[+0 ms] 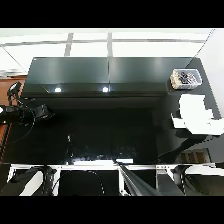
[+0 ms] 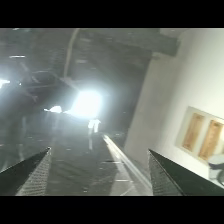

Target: Fold the box and place the chain.

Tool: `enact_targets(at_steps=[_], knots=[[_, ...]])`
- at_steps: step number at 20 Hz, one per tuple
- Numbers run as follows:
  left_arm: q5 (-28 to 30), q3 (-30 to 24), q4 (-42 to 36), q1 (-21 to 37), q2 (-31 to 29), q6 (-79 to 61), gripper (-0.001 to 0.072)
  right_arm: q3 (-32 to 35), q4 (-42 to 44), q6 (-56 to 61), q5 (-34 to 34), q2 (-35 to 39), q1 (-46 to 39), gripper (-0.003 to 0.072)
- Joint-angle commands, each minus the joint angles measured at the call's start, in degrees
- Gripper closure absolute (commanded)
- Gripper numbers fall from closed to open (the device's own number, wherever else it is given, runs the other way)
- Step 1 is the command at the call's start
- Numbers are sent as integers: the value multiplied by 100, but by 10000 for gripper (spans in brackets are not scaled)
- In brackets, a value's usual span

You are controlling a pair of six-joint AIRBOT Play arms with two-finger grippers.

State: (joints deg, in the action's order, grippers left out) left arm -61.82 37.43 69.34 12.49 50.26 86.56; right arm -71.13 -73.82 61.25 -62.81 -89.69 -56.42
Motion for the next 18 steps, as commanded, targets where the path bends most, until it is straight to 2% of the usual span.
enact_targets(at_steps=[1,2,4,5,7,9,12,14,18], knots=[[11,4,-299,7,2,0,9,-138,286,-802,-413,-170,2,-34],[11,4,-291,7,2,-2,9,-138,297,-870,-455,-170,4,2],[26,4,-295,7,4,-2,9,-138,321,-1021,-741,-170,42,495],[26,4,-299,7,4,-2,9,-138,302,-1086,-986,-170,61,678],[26,4,-297,7,4,-2,9,-136,358,-1014,-1469,-122,116,674],[13,4,-302,7,4,-2,9,-92,616,-973,-1659,133,269,674],[68,4,-299,7,4,4,7,374,1744,-1115,-1574,911,577,674],[195,4,-323,7,4,0,7,872,2245,-1169,-1523,1410,837,674],[376,-9,-717,-61,4,-313,7,2658,3689,-1333,-566,2994,1611,674]])
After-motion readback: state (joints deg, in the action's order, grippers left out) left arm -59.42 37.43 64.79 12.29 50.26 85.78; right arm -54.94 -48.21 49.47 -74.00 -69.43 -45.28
